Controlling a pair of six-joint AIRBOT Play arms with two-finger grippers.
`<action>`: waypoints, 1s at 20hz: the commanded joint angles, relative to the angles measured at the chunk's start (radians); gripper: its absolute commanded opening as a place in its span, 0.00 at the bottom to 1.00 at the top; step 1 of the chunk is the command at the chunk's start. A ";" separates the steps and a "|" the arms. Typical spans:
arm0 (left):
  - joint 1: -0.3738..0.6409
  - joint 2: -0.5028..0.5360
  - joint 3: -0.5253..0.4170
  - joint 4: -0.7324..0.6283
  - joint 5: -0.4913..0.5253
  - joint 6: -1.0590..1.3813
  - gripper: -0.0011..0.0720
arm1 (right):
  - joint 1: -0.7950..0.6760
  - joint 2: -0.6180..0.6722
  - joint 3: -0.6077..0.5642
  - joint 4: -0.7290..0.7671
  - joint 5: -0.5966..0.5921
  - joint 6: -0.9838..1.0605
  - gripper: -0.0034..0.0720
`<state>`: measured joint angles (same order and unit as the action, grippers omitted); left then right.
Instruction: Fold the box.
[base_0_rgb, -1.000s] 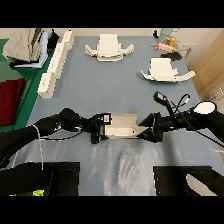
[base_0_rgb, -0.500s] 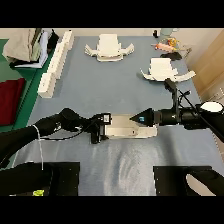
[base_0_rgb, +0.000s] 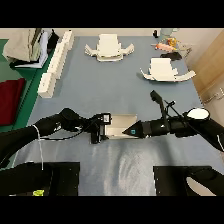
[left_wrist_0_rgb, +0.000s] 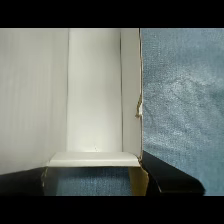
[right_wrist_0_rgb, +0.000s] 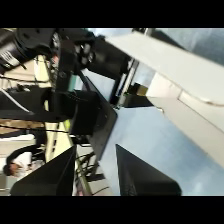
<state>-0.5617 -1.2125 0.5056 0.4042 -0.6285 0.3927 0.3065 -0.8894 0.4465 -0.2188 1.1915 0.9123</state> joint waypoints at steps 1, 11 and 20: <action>0.000 0.000 0.000 0.000 0.000 0.000 0.66 | 0.096 -0.047 0.021 -0.054 -0.249 -0.046 0.53; 0.000 0.000 0.000 0.000 0.000 0.000 0.66 | 0.084 -0.373 0.306 -0.283 -0.355 -0.087 0.43; 0.000 0.000 0.000 0.000 0.000 0.000 0.67 | 0.093 -0.449 0.303 -0.317 -0.359 -0.154 0.43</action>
<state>-0.5617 -1.2125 0.5056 0.4034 -0.6281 0.3908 0.3977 -1.3258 0.7475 -0.5220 0.8360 0.7769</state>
